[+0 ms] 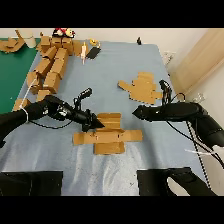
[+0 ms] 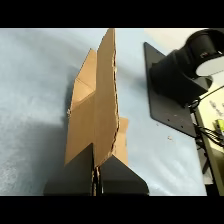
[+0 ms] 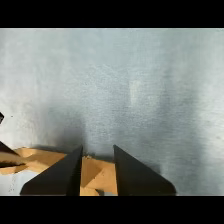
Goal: Fold the box.
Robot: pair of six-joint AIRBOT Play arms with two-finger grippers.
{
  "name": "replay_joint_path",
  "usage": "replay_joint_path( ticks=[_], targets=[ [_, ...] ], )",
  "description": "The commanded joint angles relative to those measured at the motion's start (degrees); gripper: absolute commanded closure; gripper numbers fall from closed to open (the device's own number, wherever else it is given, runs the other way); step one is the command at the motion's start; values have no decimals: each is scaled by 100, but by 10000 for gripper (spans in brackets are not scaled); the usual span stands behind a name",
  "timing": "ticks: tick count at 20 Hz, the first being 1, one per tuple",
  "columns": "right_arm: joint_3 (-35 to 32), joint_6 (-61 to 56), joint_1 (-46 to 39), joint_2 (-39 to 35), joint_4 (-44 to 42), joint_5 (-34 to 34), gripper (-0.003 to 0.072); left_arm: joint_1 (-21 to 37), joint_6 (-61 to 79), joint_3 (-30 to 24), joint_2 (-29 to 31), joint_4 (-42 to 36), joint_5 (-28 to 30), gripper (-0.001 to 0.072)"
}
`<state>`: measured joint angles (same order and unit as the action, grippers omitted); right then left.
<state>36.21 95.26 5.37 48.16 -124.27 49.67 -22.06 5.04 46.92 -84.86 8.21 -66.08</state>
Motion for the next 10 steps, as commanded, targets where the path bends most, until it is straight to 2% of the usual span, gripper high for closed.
replay_joint_path(
  ticks=[1, 3, 7, 8, 10],
  targets=[
    [7, -33, 52, 330, -46, 7, 411, 0, 138, 87, -15, -177, -385, 697],
    [7, -31, 208, 470, -42, -81, 486, 2, 85, 122, -22, -175, -411, 698],
    [9, -33, 341, 525, -39, -404, 494, 0, 96, 122, -245, -151, -363, 697],
    [9, -33, 341, 525, -26, -424, 571, 0, 98, 122, -295, -133, -286, 697],
    [9, -31, 341, 527, 9, -420, 597, 0, 90, 122, -328, 48, -195, 697]
  ],
)
